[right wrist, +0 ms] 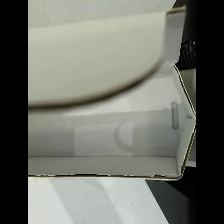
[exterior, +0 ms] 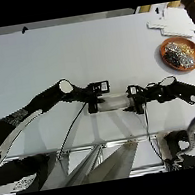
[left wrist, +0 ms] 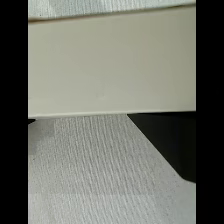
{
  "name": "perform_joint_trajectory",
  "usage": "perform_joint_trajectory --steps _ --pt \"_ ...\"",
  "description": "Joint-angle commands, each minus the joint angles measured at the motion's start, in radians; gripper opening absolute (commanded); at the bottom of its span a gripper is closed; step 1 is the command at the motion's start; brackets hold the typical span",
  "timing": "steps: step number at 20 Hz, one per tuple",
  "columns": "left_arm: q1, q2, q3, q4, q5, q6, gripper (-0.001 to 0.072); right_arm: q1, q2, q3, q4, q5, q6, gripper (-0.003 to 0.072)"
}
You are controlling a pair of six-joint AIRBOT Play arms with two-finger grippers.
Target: Fold the box and place the chain.
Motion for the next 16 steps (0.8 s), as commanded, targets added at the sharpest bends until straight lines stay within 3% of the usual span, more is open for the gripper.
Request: perform_joint_trajectory --steps 1,16 --pt "0.000 0.000 0.000 0.000 0.000 0.000 0.0010 0.001 -0.001 0.000 0.000 0.010 0.000 0.0343" --pt "0.000 0.000 0.000 0.000 -0.015 -0.011 0.0009 0.001 -0.001 0.000 0.000 0.010 0.000 0.0343"
